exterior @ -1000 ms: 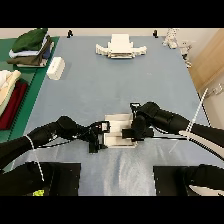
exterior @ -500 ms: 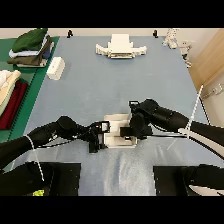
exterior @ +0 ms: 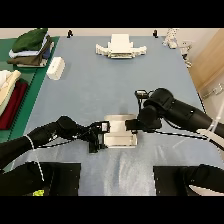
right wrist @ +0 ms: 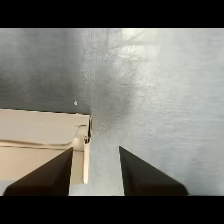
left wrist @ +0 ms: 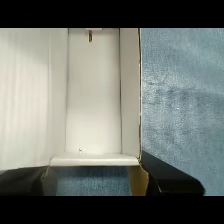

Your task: Fold the box.

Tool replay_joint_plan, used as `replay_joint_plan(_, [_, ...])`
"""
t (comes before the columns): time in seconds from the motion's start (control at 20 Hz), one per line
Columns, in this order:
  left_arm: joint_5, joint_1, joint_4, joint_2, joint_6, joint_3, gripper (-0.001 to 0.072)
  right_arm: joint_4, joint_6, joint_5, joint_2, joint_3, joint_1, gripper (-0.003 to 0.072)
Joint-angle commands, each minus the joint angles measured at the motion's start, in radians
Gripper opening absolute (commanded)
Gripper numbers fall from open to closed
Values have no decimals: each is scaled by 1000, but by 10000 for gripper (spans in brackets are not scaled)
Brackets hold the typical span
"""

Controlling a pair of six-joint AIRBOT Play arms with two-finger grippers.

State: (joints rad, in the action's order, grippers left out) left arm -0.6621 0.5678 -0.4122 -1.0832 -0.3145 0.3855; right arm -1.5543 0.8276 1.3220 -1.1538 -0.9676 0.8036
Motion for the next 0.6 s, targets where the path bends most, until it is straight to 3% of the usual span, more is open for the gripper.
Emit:
replay_joint_plan(0.0, [0, 0, 0, 0, 1, 1, 501, 18, 15, 16, 79, -10, -48, 323])
replay_joint_plan(0.1, [0, 0, 0, 0, 1, 1, 501, 17, 64, 15, 86, -9, -138, 72])
replay_joint_plan(0.15, [0, 0, 0, 0, 1, 1, 501, 11, 101, 14, 75, -7, -195, 22])
replay_joint_plan(0.35, [0, 0, 0, 0, 1, 1, 501, -158, 322, -38, -35, -5, -419, 3])
replay_joint_plan(0.55, [0, 0, 0, 0, 1, 1, 501, -581, 635, -113, -187, -5, -580, 4])
